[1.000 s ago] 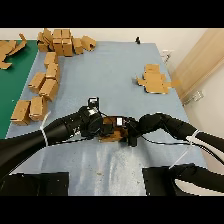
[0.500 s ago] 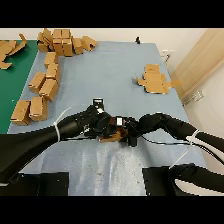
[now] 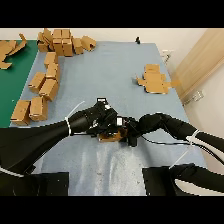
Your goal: Fold the box.
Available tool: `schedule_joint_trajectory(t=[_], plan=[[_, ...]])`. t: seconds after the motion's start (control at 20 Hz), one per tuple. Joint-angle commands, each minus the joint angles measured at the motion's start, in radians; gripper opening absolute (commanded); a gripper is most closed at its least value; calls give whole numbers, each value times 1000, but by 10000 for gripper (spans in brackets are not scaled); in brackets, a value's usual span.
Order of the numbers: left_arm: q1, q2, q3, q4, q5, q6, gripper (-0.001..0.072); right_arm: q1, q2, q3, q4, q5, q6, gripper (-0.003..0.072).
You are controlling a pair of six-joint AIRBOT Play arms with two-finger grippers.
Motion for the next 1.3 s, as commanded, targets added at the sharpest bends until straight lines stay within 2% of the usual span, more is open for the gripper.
schedule_joint_trajectory(t=[0.0,0.15,0.35,0.45,0.55,0.6,0.65,1.25], plan=[[-5,-5,6,11,-13,3,492,1,-1,0,0,1,0,556],[-5,-10,6,11,47,3,492,0,0,0,0,1,0,556],[-5,-35,6,11,48,3,489,1,0,0,0,1,0,556],[-5,-50,6,11,47,4,404,1,0,0,0,1,0,556],[-5,-57,6,11,47,3,402,1,0,0,0,1,0,556],[-5,-57,6,11,47,3,272,0,0,0,0,1,0,556],[-5,-57,6,11,47,4,21,1,0,0,0,1,0,556],[-6,-57,6,-13,41,7,13,1,0,0,0,1,0,556]])
